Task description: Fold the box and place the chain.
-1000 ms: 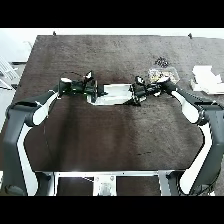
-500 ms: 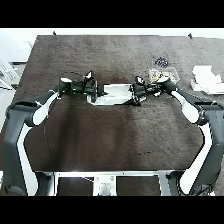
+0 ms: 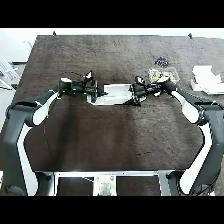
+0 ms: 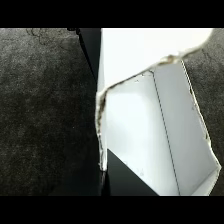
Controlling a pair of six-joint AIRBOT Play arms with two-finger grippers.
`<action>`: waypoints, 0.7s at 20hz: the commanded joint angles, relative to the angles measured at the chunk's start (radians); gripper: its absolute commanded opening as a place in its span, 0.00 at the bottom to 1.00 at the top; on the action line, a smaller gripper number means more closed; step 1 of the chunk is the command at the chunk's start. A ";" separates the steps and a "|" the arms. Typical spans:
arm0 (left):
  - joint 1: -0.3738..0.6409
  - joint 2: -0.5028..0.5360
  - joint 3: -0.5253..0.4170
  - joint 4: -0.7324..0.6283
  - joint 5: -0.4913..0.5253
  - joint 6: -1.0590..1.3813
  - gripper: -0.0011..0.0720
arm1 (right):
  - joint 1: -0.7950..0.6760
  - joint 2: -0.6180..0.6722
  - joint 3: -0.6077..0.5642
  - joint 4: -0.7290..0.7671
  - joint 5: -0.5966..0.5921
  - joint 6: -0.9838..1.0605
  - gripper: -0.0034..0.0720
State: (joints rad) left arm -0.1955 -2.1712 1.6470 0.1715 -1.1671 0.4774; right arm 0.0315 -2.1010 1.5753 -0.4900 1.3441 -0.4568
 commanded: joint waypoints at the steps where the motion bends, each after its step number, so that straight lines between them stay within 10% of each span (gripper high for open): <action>1: 0.000 -0.001 0.001 0.000 0.000 0.000 0.04 | 0.000 -0.001 0.000 0.000 0.000 0.000 0.87; 8: 0.000 0.000 0.001 -0.032 -0.002 0.002 0.04 | 0.000 -0.001 0.000 0.000 0.000 0.000 0.87; 9: 0.000 0.000 0.001 -0.032 -0.011 0.003 0.12 | 0.000 -0.001 0.000 0.000 0.000 0.000 0.87; 10: 0.000 0.000 0.001 -0.035 -0.013 0.003 0.47 | 0.000 -0.001 0.000 0.000 0.000 0.000 0.87; 11: 0.000 0.000 0.001 -0.042 -0.016 0.002 0.62 | 0.000 -0.001 0.000 0.000 0.000 0.000 0.87; 14: 0.000 0.011 0.001 -0.053 -0.058 0.003 0.58 | 0.000 -0.001 0.000 0.000 0.000 0.000 0.87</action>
State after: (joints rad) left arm -0.1959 -2.1677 1.6470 0.1295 -1.1904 0.4797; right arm 0.0315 -2.1010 1.5749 -0.4904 1.3441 -0.4564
